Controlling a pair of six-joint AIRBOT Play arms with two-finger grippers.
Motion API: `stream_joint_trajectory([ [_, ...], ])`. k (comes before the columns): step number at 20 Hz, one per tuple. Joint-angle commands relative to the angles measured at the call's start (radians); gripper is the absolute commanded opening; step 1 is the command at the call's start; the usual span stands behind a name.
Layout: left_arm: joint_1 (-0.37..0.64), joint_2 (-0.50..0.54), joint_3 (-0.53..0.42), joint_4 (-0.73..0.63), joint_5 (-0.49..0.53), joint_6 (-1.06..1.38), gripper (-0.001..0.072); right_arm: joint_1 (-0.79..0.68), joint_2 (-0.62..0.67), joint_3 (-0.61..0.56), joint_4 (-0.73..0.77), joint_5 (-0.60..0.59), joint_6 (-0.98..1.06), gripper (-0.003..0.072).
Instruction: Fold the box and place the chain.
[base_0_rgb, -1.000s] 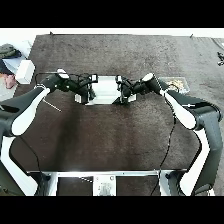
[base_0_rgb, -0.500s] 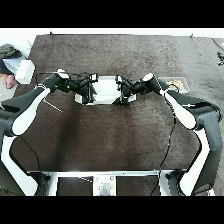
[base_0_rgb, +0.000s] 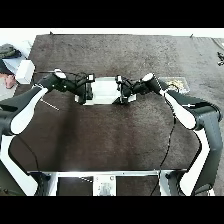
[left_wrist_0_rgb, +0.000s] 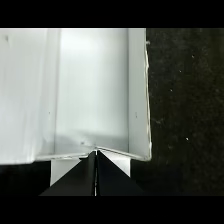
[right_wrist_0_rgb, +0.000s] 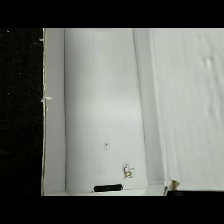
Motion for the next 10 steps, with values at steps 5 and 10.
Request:
stream_joint_trajectory([
  [5,0.033,0.085,0.000,0.038,-0.002,-0.117,0.0006,0.001,0.000,0.000,-0.001,0.001,0.000,0.0374],
  [10,0.070,0.213,-0.003,0.160,0.002,-0.454,0.0005,0.001,0.000,0.000,-0.001,0.001,0.000,0.0374],
])
